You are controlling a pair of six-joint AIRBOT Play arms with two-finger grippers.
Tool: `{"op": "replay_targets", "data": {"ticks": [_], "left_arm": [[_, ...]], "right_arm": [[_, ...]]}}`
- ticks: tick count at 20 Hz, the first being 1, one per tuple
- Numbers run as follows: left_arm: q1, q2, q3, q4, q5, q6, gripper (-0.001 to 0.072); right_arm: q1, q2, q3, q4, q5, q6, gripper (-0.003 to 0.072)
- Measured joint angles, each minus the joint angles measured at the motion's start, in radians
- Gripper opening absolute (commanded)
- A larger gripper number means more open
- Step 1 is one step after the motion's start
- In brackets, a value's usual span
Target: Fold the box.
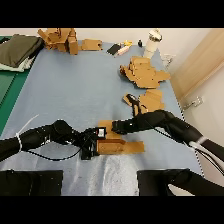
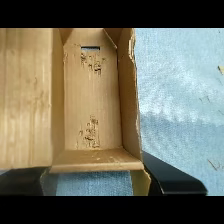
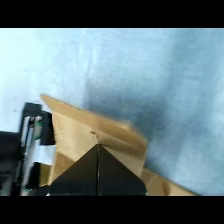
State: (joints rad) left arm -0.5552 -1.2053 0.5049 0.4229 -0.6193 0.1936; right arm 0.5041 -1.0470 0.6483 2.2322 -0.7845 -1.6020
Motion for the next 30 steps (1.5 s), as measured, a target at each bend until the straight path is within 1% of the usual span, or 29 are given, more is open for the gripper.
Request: {"op": "replay_targets", "data": {"ticks": [2,5,9,12,15,17,19,21,23,24,25,26,28,30], "left_arm": [[0.0,0.0,0.0,0.0,0.0,0.0,0.0598],[0.0,0.0,0.0,0.0,-0.002,0.0,0.0598],[0.0,0.0,0.0,0.0,-0.002,0.0,0.0598],[0.0,0.0,0.0,0.0,-0.002,0.0,0.0598],[0.0,0.0,0.0,0.0,-0.001,0.0,0.0598],[0.0,0.0,0.0,0.0,0.0,0.0,0.0598],[0.0,0.0,0.0,0.0,0.0,0.0,0.0598],[0.0,0.0,0.0,0.0,0.0,0.0,0.0598],[0.0,0.0,0.0,0.0,-0.001,0.0,0.0598],[0.0,0.0,0.0,0.0,-0.001,0.0,0.0598],[0.0,0.0,0.0,0.0,0.0,0.0,0.0598],[0.0,0.0,0.0,0.0,-0.001,0.0,0.0598],[0.0,0.0,0.0,0.0,-0.001,0.0,0.0599],[0.0,0.0,0.0,0.0,-0.001,0.0,0.0598]], "right_arm": [[-0.006,-0.078,0.016,-0.003,-0.016,-0.063,0.0],[-0.01,-0.143,0.024,-0.006,-0.043,-0.135,0.0],[-0.012,-0.174,0.029,-0.012,-0.062,-0.198,0.0],[-0.012,-0.154,0.048,-0.026,-0.084,-0.232,-0.0001],[-0.012,-0.055,0.09,-0.093,-0.106,-0.24,-0.0001],[-0.012,0.039,0.108,-0.179,-0.119,-0.212,0.0],[-0.012,0.135,0.116,-0.276,-0.159,-0.173,0.0],[-0.012,0.227,0.106,-0.343,-0.219,-0.145,0.0],[-0.012,0.327,0.061,-0.373,-0.285,-0.147,0.0002],[-0.012,0.372,0.027,-0.37,-0.316,-0.178,0.0067],[-0.012,0.418,-0.018,-0.351,-0.348,-0.22,0.0359],[-0.012,0.455,-0.065,-0.333,-0.372,-0.266,0.0458],[-0.011,0.508,-0.163,-0.306,-0.391,-0.385,0.0458],[-0.011,0.524,-0.238,-0.302,-0.352,-0.509,0.0458]]}}
